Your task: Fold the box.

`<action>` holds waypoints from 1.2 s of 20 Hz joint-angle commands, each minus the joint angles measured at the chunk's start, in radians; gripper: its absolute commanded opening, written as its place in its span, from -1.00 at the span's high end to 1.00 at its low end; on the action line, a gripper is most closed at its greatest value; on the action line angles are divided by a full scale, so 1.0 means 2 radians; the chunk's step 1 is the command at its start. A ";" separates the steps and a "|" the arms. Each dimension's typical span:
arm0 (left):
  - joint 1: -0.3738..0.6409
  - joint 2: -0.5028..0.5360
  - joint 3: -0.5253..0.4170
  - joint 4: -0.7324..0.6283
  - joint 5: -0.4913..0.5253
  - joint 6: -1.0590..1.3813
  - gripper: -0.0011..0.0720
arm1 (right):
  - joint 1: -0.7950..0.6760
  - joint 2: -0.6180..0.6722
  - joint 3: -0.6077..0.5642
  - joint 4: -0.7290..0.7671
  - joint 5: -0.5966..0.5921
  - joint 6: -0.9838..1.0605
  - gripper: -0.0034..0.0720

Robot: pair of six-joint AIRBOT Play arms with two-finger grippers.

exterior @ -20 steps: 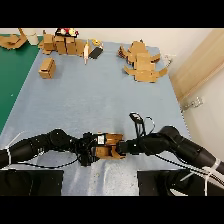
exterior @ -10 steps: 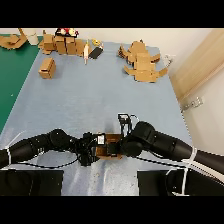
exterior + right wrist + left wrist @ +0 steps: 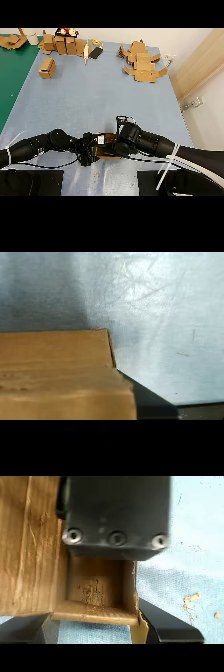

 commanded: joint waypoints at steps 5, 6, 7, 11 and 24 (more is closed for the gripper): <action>0.000 0.000 0.000 0.000 0.000 0.000 0.17 | 0.002 -0.015 0.027 -0.033 -0.050 0.006 0.69; 0.000 0.000 0.000 0.000 0.000 0.000 0.17 | 0.003 -0.017 0.027 -0.031 -0.049 0.006 0.71; 0.000 0.000 0.000 0.000 0.000 0.000 0.17 | 0.005 -0.020 0.027 -0.029 -0.044 0.006 0.85; 0.000 0.000 0.000 0.000 0.000 0.000 0.17 | 0.005 -0.027 0.027 -0.018 -0.029 -0.009 0.90; 0.000 0.000 0.000 0.000 0.000 0.000 0.17 | 0.005 0.006 0.028 -0.012 -0.052 -0.006 0.12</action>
